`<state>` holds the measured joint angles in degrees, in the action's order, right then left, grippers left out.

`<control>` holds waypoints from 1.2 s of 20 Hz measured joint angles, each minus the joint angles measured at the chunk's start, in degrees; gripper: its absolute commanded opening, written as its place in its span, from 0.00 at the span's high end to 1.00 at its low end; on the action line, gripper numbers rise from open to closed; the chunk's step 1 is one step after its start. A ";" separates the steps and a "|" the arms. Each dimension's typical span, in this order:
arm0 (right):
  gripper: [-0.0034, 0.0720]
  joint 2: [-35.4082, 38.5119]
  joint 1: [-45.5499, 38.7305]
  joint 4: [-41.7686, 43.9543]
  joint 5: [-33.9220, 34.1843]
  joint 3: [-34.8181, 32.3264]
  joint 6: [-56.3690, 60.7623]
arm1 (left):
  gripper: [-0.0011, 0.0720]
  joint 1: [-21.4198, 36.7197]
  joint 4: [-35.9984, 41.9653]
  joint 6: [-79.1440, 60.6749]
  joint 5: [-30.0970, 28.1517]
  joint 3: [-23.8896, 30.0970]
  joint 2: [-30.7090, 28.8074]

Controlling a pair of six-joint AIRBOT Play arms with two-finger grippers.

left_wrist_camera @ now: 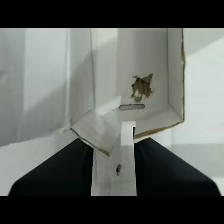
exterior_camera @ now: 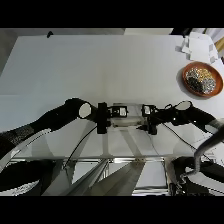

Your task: Fold the box and place the chain.

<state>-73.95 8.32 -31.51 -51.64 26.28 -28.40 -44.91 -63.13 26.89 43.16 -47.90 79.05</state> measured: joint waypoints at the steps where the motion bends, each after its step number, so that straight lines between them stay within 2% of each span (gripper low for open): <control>1: 0.56 0.00 0.00 0.00 -0.02 0.00 0.00 | 0.70 -0.22 0.24 -0.09 0.02 -0.02 0.17; 2: 0.56 -0.02 0.00 0.02 0.00 0.00 0.00 | 0.83 -0.44 0.52 -0.11 0.02 0.00 0.37; 3: 0.56 -0.02 0.00 0.02 0.00 0.00 0.00 | 0.87 -0.59 0.61 -0.15 0.02 0.00 0.50; 12: 0.56 0.00 0.00 0.00 -0.02 0.00 0.02 | 0.86 -2.08 2.69 -0.11 -4.46 0.00 0.87; 13: 0.56 0.00 0.00 0.00 -0.02 0.00 0.02 | 0.83 -2.32 3.08 -0.11 -4.92 0.00 0.96; 14: 0.56 -0.02 0.00 0.02 -0.02 0.00 0.02 | 0.69 -2.51 3.43 -0.13 -5.33 0.00 1.11; 15: 0.56 0.00 0.00 0.00 0.00 0.00 -0.02 | 0.61 -2.69 4.02 -0.09 -5.66 0.00 1.40; 21: 0.56 0.00 0.00 -0.04 0.00 0.00 -0.09 | 0.62 -3.30 5.64 0.33 -6.25 0.00 2.95; 22: 0.56 0.00 0.00 -0.04 0.00 0.00 -0.09 | 0.67 -3.32 5.70 0.96 -6.25 0.00 3.04; 23: 0.56 0.00 0.00 -0.04 0.00 0.00 -0.07 | 0.91 -3.32 5.75 1.95 -6.08 0.00 3.06; 24: 0.56 0.00 0.00 0.00 -0.02 0.00 0.04 | 0.98 -3.32 5.75 3.10 -5.79 0.00 3.02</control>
<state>-73.95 8.32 -31.51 -51.66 26.28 -28.36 -48.23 -57.39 30.00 37.36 -47.90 82.06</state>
